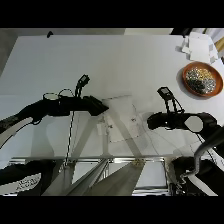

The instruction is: Fold the box and place the chain.

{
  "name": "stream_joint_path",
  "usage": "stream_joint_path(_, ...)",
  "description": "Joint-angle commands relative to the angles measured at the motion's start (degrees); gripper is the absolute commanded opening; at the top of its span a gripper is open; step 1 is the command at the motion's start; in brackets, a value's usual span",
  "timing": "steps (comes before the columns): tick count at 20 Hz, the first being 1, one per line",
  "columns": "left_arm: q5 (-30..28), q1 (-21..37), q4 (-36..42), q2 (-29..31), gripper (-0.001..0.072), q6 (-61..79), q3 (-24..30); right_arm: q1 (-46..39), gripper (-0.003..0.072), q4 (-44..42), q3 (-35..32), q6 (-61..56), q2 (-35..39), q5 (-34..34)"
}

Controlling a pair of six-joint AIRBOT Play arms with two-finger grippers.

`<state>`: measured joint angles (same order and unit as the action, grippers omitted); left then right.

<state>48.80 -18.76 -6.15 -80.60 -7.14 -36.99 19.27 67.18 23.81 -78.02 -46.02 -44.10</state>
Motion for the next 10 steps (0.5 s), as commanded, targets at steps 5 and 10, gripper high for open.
stream_joint_path(5, 3.41, 0.70, -10.64, -0.09, 0.0520, -7.43, -5.51, 0.07, 0.0019, 0.02, 0.00, 0.00, 0.04, -0.04)
stream_joint_path(10, 8.15, 0.42, -15.02, -3.02, 0.0520, -9.62, -5.51, 0.07, 0.0019, 0.02, -0.02, 0.00, 0.04, -0.04)
